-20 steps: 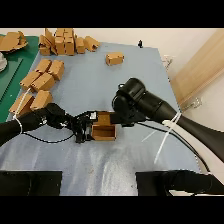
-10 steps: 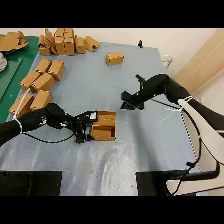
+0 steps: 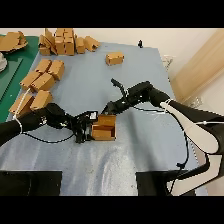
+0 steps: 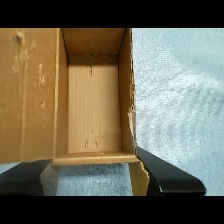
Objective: Fold the box.
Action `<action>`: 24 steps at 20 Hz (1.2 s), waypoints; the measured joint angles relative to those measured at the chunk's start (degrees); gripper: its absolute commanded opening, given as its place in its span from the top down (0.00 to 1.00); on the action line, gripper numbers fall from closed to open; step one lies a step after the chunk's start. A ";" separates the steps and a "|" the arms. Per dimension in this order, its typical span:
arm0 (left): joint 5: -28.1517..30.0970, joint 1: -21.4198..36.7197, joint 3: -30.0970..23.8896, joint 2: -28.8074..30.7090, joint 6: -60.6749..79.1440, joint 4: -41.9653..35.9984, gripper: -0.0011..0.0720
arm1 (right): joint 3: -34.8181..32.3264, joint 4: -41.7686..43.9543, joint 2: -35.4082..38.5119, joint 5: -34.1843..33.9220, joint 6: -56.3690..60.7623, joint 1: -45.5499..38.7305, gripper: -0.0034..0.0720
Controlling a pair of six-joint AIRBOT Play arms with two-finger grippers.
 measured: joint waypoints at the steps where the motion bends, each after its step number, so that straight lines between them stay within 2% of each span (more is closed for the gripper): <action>1: 0.00 0.00 0.00 0.00 0.00 0.00 0.44 | -1.36 -0.09 1.33 -0.44 -1.07 0.37 0.96; 4: 0.00 0.00 0.00 0.00 0.00 0.00 0.44 | -9.03 -0.81 6.67 0.33 -4.31 0.94 0.96; 8: 0.00 0.00 0.00 0.00 0.02 0.00 0.44 | -20.13 -0.81 13.64 6.95 -8.20 1.36 0.95; 11: 0.00 0.00 0.00 0.00 0.00 0.00 0.44 | -22.43 -0.46 17.77 11.82 -11.15 1.62 0.95; 14: 0.00 0.00 0.00 0.00 0.00 -0.02 0.44 | -22.49 -0.44 22.01 13.86 -14.03 1.77 0.95; 15: 0.00 0.00 0.00 0.00 0.00 -0.02 0.44 | -22.49 -0.70 23.37 14.84 -15.02 1.92 0.93; 17: 0.00 0.00 0.00 0.00 0.00 -0.02 0.44 | -22.49 -1.29 25.33 15.45 -16.90 2.73 0.51; 18: 0.00 0.00 0.00 0.00 0.00 0.00 0.44 | -22.49 -1.36 26.10 16.20 -18.34 3.52 0.45; 22: 0.00 0.00 0.00 0.00 0.02 0.00 0.44 | -22.32 -2.34 27.52 18.03 -26.45 8.44 0.45; 24: 0.00 0.00 0.00 0.00 0.00 -0.02 0.44 | -22.29 -4.76 27.71 21.29 -29.40 11.04 0.45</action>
